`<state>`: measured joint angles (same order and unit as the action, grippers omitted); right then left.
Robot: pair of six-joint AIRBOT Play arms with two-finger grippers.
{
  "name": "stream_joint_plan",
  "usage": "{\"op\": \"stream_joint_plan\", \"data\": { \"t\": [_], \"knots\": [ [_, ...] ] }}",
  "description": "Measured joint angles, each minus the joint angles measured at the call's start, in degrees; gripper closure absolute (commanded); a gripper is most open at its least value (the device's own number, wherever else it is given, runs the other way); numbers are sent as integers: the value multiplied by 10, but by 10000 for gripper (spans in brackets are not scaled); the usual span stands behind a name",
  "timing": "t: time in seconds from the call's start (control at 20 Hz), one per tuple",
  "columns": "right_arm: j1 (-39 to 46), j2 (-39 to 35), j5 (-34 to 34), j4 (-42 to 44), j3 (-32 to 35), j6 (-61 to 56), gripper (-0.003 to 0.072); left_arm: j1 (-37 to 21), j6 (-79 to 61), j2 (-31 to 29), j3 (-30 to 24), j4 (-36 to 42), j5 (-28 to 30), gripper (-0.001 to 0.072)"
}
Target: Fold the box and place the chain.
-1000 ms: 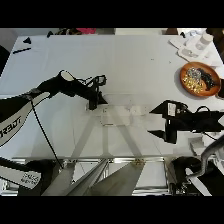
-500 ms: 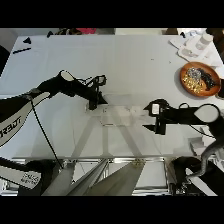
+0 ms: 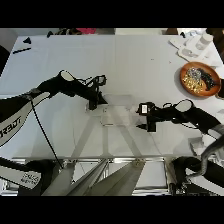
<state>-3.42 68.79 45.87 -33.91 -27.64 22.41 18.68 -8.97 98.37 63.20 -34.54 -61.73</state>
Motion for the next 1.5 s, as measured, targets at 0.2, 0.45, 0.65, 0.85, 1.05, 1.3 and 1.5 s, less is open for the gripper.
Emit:
{"op": "stream_joint_plan", "data": {
  "t": [0.2,0.45,0.65,0.85,1.05,1.3,1.5],
  "knots": [
    [-34,33,-41,49,0,26,-24,0,0,0,0,0,0,702],
    [-59,52,-70,125,0,41,-24,0,0,0,0,0,1,702],
    [-63,52,-97,148,1,-9,-24,0,0,0,0,0,2,702],
    [-64,32,-117,149,0,-67,-24,0,1,0,0,0,0,702],
    [-64,23,-126,100,0,-141,-24,0,1,0,0,0,0,702],
    [-64,20,-134,77,-1,-178,-24,0,0,0,0,0,0,702],
    [-64,22,-137,73,-11,-179,-24,0,0,0,0,0,0,702]
  ]
}}
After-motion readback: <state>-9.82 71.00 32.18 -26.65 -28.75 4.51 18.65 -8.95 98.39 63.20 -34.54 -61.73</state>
